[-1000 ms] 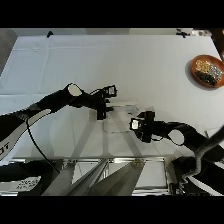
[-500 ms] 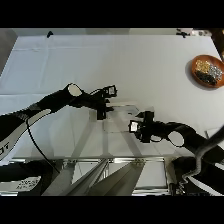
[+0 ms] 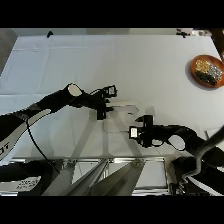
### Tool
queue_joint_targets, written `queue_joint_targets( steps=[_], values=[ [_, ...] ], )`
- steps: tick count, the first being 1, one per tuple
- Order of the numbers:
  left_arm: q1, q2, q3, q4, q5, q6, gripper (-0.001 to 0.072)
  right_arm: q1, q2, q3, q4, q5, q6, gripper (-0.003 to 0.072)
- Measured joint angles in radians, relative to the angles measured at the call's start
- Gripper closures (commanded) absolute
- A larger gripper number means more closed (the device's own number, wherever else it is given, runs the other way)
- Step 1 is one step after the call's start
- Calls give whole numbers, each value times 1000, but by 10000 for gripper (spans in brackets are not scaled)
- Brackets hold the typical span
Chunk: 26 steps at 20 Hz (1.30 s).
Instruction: Fold the box and place the chain.
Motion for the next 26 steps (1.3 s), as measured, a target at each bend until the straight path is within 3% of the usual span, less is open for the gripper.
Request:
queue_joint_targets(
  steps=[8, 17, 26],
  values=[
    [0, 0, 0, 0, 0, 0, 696, 0, -42, -15, 42, -175, 18, 20],
    [0, 0, 0, 0, 0, 0, 696, -9, -32, -15, 78, -273, 3, 20],
    [0, 0, 0, 0, 1, 0, 696, -151, -7, 25, 153, -175, -108, 20]
  ],
)
